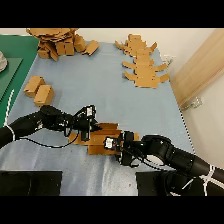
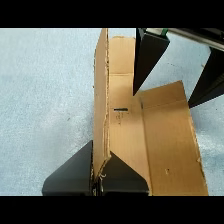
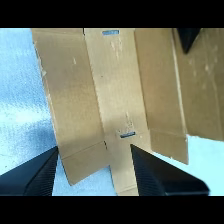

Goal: Fold the box.

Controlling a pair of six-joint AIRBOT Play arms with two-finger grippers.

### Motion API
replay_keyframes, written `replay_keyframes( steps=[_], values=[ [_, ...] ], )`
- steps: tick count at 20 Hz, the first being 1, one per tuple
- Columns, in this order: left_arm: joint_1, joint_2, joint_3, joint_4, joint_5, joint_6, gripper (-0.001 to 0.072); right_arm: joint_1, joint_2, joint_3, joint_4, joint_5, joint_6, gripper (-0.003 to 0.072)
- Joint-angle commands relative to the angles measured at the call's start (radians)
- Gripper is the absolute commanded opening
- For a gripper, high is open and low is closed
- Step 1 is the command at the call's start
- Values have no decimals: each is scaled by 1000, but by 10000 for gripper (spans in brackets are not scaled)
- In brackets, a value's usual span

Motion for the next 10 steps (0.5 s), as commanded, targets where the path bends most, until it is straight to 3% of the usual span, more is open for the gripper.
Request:
replay_keyframes(
  steps=[1, 10],
  values=[
    [0, 0, 1, 0, 0, 0, 16, -1, 1, 1, 7, -6, 3, 720],
    [0, 0, 1, 0, 0, 0, 16, -3, 2, 1, -191, -109, 145, 720]
  ],
)
